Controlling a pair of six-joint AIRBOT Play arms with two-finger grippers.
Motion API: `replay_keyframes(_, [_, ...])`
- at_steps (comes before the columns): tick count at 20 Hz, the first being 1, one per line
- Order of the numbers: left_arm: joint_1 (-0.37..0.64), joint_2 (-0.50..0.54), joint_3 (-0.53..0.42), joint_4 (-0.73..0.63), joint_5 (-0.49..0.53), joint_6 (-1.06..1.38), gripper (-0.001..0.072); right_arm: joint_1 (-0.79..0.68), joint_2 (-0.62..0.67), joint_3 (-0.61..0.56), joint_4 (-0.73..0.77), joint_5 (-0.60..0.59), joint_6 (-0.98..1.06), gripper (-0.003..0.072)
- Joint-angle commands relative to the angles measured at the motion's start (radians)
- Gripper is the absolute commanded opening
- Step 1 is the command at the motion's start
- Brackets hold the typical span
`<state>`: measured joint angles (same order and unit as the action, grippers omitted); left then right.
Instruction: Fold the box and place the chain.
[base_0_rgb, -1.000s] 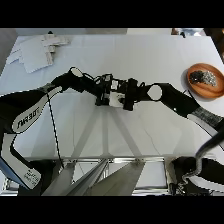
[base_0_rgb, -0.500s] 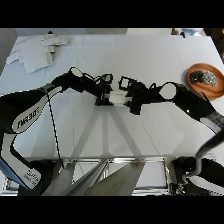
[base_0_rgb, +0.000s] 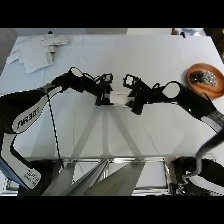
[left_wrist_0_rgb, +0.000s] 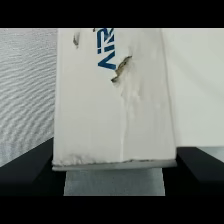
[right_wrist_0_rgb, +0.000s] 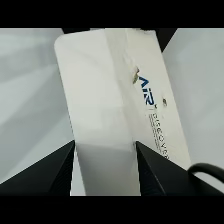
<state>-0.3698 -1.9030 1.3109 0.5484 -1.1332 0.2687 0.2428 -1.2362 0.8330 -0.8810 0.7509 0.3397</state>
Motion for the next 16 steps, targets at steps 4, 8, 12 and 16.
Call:
replay_keyframes(4, [0.0, 0.0, 0.0, -0.001, 0.0, -0.005, 0.0393, -0.062, 0.058, 0.0, 0.217, 0.123, 0.0, 0.0405])
replay_keyframes(8, [0.0, 0.0, 0.0, -0.001, 0.0, -0.005, 0.0393, -0.124, 0.077, 0.0, 0.228, 0.115, 0.001, 0.0405])
replay_keyframes(12, [0.0, 0.0, 0.0, -0.001, 0.0, -0.004, 0.0393, -0.213, 0.067, 0.0, 0.238, 0.01, 0.022, 0.0335])
replay_keyframes(16, [0.0, 0.0, 0.0, -0.001, 0.0, -0.005, 0.0393, -0.25, -0.013, 0.0, 0.197, 0.113, 0.013, 0.0339])
